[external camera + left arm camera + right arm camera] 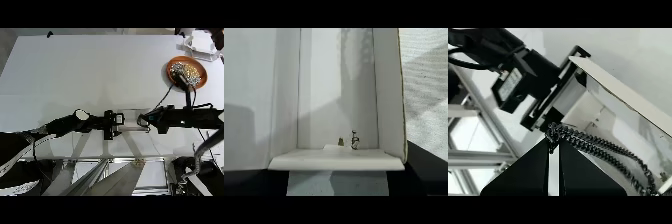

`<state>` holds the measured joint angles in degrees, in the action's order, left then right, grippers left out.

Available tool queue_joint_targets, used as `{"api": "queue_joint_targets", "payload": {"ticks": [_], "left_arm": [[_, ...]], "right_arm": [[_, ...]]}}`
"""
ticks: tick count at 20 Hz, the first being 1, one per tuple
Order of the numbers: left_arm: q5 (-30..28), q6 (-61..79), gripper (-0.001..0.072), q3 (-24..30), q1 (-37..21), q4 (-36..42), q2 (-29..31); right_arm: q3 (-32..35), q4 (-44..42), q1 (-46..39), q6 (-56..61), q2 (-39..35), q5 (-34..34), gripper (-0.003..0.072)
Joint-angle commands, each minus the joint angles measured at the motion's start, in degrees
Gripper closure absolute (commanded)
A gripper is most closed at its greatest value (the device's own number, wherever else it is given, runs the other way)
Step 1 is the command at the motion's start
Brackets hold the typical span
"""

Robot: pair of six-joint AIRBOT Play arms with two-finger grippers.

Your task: Fold the box and place the chain.

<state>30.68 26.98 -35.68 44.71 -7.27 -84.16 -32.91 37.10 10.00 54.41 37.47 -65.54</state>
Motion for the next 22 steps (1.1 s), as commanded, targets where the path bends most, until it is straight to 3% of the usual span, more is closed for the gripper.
{"api": "queue_joint_targets", "payload": {"ticks": [1,8,10,11,16,19,22], "left_arm": [[0.0,0.0,0.0437,0.0,0.0,0.0,0.0],[0.0,0.0,0.0437,0.0,0.0,0.0,0.0],[0.0,0.0,0.0437,0.0,0.0,0.0,0.0],[0.0,0.0,0.0437,0.0,0.0,0.0,0.0],[0.0,0.0,0.0437,0.0,0.0,0.0,0.0],[0.0,0.0,0.0437,0.0,0.0,0.0,0.0],[0.0,0.0,0.0437,0.0,0.0,0.0,0.0]], "right_arm": [[1.2,3.1,4.9,-0.3,5.2,5.5,0.0669],[1.2,8.1,7.2,1.4,16.4,8.7,0.0656],[1.2,8.2,7.2,0.9,17.1,9.2,0.0531],[1.2,8.1,7.2,0.9,17.0,9.2,0.0505],[0.4,8.2,6.2,1.0,13.6,4.7,0.0505],[-2.5,10.0,-2.1,3.3,6.9,1.6,0.0505],[-4.6,15.2,-15.7,6.4,2.7,4.2,0.0493]]}}
